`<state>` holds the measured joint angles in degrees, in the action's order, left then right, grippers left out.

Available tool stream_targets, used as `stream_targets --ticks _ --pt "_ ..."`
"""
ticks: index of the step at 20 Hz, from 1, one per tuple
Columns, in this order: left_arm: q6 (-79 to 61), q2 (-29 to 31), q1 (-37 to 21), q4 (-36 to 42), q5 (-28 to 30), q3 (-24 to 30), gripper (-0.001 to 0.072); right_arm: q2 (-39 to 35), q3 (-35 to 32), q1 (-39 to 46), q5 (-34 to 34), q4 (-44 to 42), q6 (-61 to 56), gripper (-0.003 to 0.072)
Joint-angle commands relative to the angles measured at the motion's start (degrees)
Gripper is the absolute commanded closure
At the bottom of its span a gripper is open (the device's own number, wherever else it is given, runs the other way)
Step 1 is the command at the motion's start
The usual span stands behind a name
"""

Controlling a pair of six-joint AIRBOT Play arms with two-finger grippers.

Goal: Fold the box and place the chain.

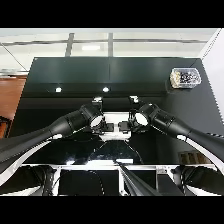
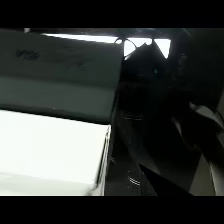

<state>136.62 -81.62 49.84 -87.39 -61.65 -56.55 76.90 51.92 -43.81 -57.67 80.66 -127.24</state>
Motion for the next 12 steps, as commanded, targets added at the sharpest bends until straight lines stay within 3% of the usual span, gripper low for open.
stream_targets --ticks 1,11,12 --pt "-0.07 -0.04 0.02 -0.13 -0.11 -0.02 0.0685 0.28 0.11 -0.72 -0.76 1.70 -3.58 0.0214" --pt "-0.07 -0.04 0.02 -0.11 -0.24 -0.02 0.0685 3.08 2.84 -0.90 -4.28 1.46 -2.56 0.0218" --pt "-0.07 -0.04 0.02 -0.11 -0.24 -0.02 0.0685 3.13 2.84 -0.90 -4.31 1.44 -2.51 0.0394"
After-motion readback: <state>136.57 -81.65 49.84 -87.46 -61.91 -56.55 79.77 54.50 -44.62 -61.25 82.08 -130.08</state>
